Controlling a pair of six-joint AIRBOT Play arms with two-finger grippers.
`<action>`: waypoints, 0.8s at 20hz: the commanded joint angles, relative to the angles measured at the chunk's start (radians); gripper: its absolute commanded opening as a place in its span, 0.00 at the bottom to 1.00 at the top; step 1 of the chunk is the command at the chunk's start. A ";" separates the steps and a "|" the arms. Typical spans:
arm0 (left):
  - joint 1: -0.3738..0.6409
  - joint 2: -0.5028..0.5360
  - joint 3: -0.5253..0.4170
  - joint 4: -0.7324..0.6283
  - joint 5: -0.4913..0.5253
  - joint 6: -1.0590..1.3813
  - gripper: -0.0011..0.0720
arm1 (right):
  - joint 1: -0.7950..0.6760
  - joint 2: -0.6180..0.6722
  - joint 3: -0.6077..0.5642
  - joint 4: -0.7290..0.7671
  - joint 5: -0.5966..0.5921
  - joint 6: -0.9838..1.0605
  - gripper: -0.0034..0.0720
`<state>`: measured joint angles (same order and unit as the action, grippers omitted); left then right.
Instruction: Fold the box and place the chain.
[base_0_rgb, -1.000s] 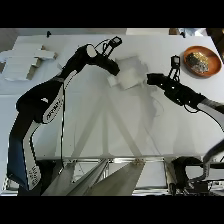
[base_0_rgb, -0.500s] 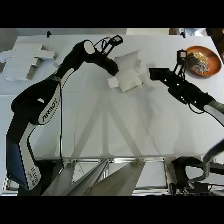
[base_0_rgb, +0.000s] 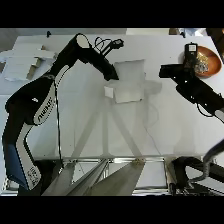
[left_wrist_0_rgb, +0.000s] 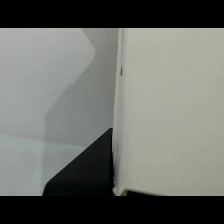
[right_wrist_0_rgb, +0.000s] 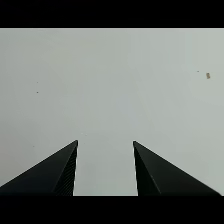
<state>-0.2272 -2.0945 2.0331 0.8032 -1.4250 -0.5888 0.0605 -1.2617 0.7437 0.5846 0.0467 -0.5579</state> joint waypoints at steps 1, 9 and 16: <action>-0.005 -0.023 -0.002 -0.025 -0.038 0.082 0.02 | 0.000 0.011 0.000 -0.013 -0.062 -0.002 0.55; -0.037 -0.074 -0.020 0.021 0.076 0.164 0.02 | 0.000 0.011 0.000 -0.058 -0.064 -0.001 0.55; -0.045 -0.097 -0.022 0.054 0.109 0.201 0.02 | 0.000 0.011 0.000 -0.058 -0.064 -0.001 0.55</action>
